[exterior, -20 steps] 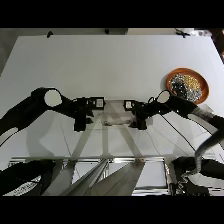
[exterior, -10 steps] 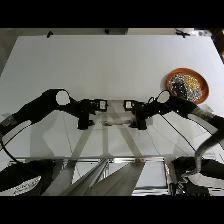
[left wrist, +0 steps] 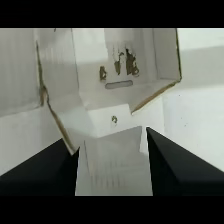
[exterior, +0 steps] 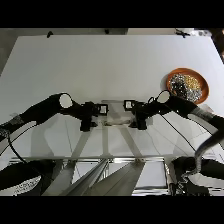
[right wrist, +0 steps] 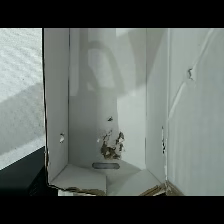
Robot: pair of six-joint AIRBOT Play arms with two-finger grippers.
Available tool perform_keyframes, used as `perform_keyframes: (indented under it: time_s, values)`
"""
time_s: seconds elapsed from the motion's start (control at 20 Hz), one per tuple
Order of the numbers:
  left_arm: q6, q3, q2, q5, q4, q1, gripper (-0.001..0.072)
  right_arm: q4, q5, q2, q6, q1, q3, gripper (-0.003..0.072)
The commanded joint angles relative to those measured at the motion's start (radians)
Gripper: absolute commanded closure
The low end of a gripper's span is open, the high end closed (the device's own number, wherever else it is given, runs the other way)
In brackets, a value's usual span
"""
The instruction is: Fold the box and place the chain.
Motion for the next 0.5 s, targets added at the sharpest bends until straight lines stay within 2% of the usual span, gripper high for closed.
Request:
perform_keyframes:
  time_s: [0.0,0.2,0.3,0.45]
  values:
    - [0.041,-0.009,-0.002,0.039,-0.037,-0.014,0.0280,0.000,0.000,0.001,0.000,0.001,0.000,0.0391]
    - [0.040,-0.009,-0.002,0.045,-0.051,-0.032,0.0332,0.000,0.000,0.001,0.000,0.001,0.000,0.0391]
    - [0.040,-0.009,-0.002,0.045,-0.068,-0.042,0.0460,0.000,0.000,0.001,0.000,0.001,0.000,0.0391]
    - [0.040,-0.009,-0.002,0.057,-0.090,-0.055,0.0462,0.000,0.000,0.001,0.000,0.001,0.000,0.0391]
